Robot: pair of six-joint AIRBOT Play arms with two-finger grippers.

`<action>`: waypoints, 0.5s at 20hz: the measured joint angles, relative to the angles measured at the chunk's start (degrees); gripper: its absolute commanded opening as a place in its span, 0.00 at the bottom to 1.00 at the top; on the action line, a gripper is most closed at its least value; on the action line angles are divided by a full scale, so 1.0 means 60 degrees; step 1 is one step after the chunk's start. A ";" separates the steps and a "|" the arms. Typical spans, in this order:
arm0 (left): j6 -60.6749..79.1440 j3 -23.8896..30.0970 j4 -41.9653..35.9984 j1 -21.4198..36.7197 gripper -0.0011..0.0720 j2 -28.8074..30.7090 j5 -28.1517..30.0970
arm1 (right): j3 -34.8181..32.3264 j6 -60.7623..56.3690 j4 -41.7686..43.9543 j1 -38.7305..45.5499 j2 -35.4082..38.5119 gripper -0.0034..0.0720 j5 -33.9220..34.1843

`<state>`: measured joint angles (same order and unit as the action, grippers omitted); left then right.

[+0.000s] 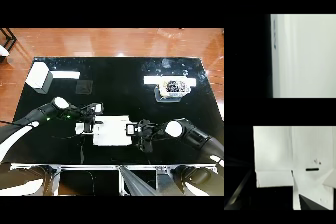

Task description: Fold the box and place the chain.

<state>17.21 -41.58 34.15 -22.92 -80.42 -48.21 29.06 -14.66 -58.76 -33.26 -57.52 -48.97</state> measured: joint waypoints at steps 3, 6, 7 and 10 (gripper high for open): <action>-0.0182 -0.0007 0.0302 -0.0215 0.04 -0.0022 0.0164 | -0.0018 0.0127 0.0004 -0.0353 -0.0182 0.97 0.0474; -0.0339 -0.0007 0.0601 -0.0350 0.03 -0.0040 0.0313 | -0.0025 0.0280 0.0011 -0.0616 -0.0382 0.97 0.0809; -0.0368 -0.0007 0.0641 -0.0375 0.04 -0.0044 0.0368 | -0.0025 0.0324 0.0007 -0.0696 -0.0437 0.97 0.0922; -0.0437 -0.0011 0.0780 -0.0412 0.04 -0.0051 0.0437 | -0.0025 0.0386 0.0098 -0.0852 -0.0514 0.97 0.1253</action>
